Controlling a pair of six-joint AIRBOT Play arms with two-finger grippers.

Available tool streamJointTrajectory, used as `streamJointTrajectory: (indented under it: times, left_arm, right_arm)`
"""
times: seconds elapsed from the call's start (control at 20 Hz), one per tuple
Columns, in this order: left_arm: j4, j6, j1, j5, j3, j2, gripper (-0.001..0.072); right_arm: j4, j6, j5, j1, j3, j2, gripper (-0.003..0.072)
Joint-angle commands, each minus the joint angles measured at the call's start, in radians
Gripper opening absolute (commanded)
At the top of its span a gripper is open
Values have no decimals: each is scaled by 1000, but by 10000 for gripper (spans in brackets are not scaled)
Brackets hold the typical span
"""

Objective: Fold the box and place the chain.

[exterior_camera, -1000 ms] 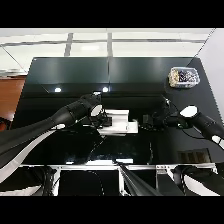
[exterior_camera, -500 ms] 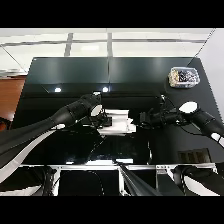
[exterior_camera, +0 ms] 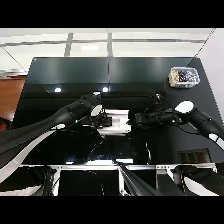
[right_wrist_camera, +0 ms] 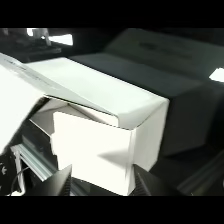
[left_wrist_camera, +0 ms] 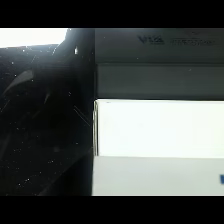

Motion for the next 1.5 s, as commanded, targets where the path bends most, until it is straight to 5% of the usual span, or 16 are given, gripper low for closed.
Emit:
streamJointTrajectory:
  times: [0.0,0.55,0.8,1.15,1.45]
  left_arm:
    - [0,0,1,0,0,-1,27]
    - [0,0,1,0,0,-1,27]
    - [0,0,1,1,0,-1,27]
    - [0,0,1,1,0,-1,27]
    - [0,0,1,1,0,-1,27]
  right_arm:
    - [-1,21,-51,49,27,-1,356]
    - [-194,193,-182,169,37,-1,335]
    - [-457,452,-192,266,133,-47,336]
    - [-835,822,-15,401,355,-237,318]
    - [-983,988,34,473,415,-264,318]
